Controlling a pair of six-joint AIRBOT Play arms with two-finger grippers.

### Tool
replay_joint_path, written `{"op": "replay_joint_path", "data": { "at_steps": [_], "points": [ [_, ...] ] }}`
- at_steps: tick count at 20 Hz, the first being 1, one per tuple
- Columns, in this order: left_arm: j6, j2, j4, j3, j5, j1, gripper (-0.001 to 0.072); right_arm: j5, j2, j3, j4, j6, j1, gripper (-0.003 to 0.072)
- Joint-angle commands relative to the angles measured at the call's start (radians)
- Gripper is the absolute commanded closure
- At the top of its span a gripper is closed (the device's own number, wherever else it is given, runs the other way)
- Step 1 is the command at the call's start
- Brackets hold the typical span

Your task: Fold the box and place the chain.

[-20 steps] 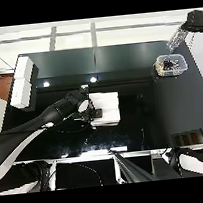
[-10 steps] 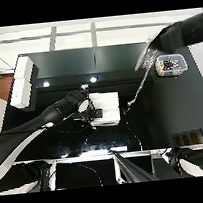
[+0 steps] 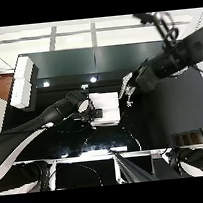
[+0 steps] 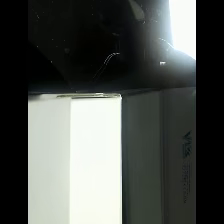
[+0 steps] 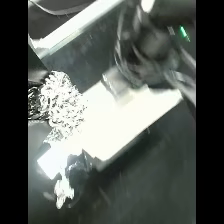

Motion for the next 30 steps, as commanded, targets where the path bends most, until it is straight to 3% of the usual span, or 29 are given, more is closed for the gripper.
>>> {"op": "replay_joint_path", "data": {
  "at_steps": [1, 7, 11, 12, 13, 18, 20, 25, 26, 27, 30],
  "points": [
    [0.000, 0.000, 0.001, 0.000, 0.002, 0.001, 0.0683, 0.010, -0.003, -0.062, 0.053, -0.012, 0.049, 0.0672],
    [0.000, 0.000, 0.000, 0.000, 0.002, 0.001, 0.0683, 0.130, -0.079, -0.157, 0.066, -0.013, 0.147, 0.0670],
    [0.000, 0.000, 0.000, 0.000, 0.002, 0.001, 0.0683, 0.138, -0.180, -0.167, 0.058, -0.013, 0.174, 0.0650],
    [0.000, 0.000, 0.000, 0.000, 0.001, 0.001, 0.0683, 0.137, -0.190, -0.167, 0.052, -0.013, 0.171, 0.0394],
    [0.000, 0.000, 0.000, 0.000, 0.001, 0.001, 0.0683, 0.136, -0.190, -0.167, 0.031, -0.013, 0.164, 0.0217],
    [0.000, 0.000, 0.000, 0.000, 0.002, 0.001, 0.0683, 0.014, -0.087, -0.168, -0.009, -0.029, -0.061, 0.0212],
    [0.000, 0.000, 0.000, 0.000, 0.000, 0.001, 0.0683, 0.040, -0.014, -0.200, -0.015, -0.058, -0.201, 0.0212],
    [0.000, 0.000, 0.000, 0.000, 0.002, 0.001, 0.0683, 0.182, 0.066, -0.426, -0.017, -0.190, -0.426, 0.0210],
    [0.000, 0.000, 0.000, 0.000, 0.002, 0.001, 0.0683, 0.236, 0.066, -0.480, -0.019, -0.208, -0.432, 0.0165],
    [0.000, 0.000, 0.000, 0.000, 0.002, 0.001, 0.0683, 0.286, 0.064, -0.530, -0.017, -0.241, -0.428, -0.0013],
    [0.000, 0.000, 0.000, 0.000, 0.003, 0.001, 0.0683, 0.346, 0.052, -0.626, -0.016, -0.385, -0.378, -0.0013]
  ]
}}
